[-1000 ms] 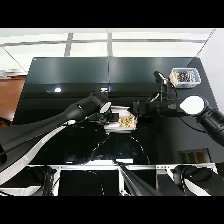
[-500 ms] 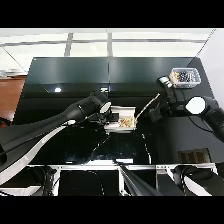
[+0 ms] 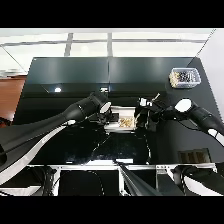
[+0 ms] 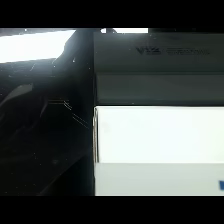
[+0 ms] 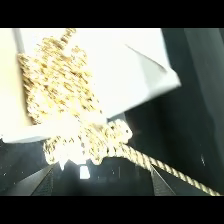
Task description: Fold the box and place the chain.
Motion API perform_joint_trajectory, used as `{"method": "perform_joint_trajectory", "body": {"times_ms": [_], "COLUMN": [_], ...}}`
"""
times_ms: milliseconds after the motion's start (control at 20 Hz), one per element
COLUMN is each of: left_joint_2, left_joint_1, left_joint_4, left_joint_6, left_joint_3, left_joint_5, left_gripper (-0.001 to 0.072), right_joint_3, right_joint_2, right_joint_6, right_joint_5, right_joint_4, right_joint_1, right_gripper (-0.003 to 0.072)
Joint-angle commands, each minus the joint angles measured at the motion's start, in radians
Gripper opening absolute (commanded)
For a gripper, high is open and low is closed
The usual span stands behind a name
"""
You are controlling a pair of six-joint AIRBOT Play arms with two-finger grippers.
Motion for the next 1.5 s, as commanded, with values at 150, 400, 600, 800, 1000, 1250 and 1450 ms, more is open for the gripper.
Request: {"method": "perform_joint_trajectory", "body": {"times_ms": [150, 400, 600, 800, 1000, 1250, 1450], "left_joint_2": [0.000, 0.000, 0.000, 0.000, 0.000, 0.000, 0.000], "left_joint_1": [0.000, 0.000, 0.000, 0.000, 0.000, 0.000, 0.000], "left_joint_4": [0.000, 0.000, 0.000, 0.000, 0.000, 0.000, 0.000], "left_joint_6": [0.000, 0.000, 0.000, 0.000, 0.000, 0.000, 0.000], "left_joint_3": [0.001, 0.001, 0.001, 0.001, 0.001, 0.001, 0.001], "left_joint_5": [0.003, 0.002, 0.003, 0.002, 0.003, 0.003, 0.003], "left_gripper": [0.0029, 0.0029, 0.0029, 0.0029, 0.0029, 0.0029, 0.0029], "right_joint_3": [-0.001, -0.001, -0.001, -0.001, -0.001, 0.000, 0.042], "right_joint_2": [-0.073, -0.097, -0.104, -0.101, -0.064, 0.131, 0.366], "right_joint_6": [-0.171, -0.171, -0.158, -0.122, 0.034, 0.395, 0.577], "right_joint_5": [-0.031, -0.028, -0.032, -0.019, -0.017, 0.015, 0.109], "right_joint_4": [0.064, 0.051, 0.050, 0.023, -0.056, -0.206, -0.205], "right_joint_1": [0.039, 0.045, 0.045, 0.045, 0.040, -0.007, -0.040], "right_gripper": [0.0706, 0.0706, 0.0703, 0.0020, 0.0017, 0.0016, 0.0016]}}
